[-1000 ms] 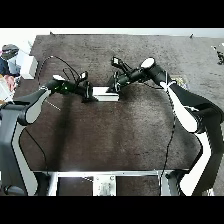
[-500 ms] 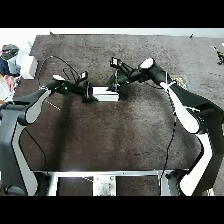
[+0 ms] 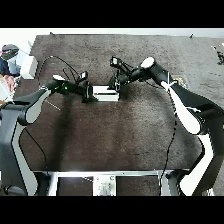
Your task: Fold the box and place the chain.
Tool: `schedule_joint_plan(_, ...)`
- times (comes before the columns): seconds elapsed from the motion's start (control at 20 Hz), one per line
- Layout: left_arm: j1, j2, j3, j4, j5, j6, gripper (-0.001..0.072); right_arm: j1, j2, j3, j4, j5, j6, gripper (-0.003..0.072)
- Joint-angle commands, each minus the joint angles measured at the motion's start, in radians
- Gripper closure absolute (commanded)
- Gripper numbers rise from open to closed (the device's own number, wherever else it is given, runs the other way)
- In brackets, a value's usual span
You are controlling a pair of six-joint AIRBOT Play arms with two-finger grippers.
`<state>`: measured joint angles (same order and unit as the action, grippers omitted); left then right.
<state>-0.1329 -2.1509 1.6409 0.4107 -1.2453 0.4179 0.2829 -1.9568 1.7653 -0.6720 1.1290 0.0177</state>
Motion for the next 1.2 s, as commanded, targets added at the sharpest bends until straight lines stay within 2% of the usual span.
schedule_joint_plan(0.0,0.001,0.000,0.000,0.000,0.000,0.001,0.0301,0.000,0.000,0.000,-0.023,0.026,0.009,0.0472)
schedule_joint_plan(0.25,0.001,0.000,0.000,0.000,0.000,0.001,0.0300,0.014,0.000,0.000,-0.078,0.023,0.013,0.0472)
schedule_joint_plan(0.4,0.001,0.000,0.000,0.000,0.000,0.001,0.0301,0.024,0.000,0.000,-0.116,-0.018,0.035,0.0472)
schedule_joint_plan(0.65,0.001,0.000,0.000,0.000,0.000,0.001,0.0301,0.026,0.000,0.000,-0.117,0.003,0.043,0.0472)
schedule_joint_plan(0.85,0.001,-0.001,0.000,0.000,0.000,0.001,0.0300,0.026,0.008,0.001,-0.117,-0.080,0.068,0.0471)
schedule_joint_plan(1.15,0.001,0.000,0.000,0.000,0.000,0.001,0.0301,0.026,0.008,0.001,-0.119,-0.052,0.077,0.0472)
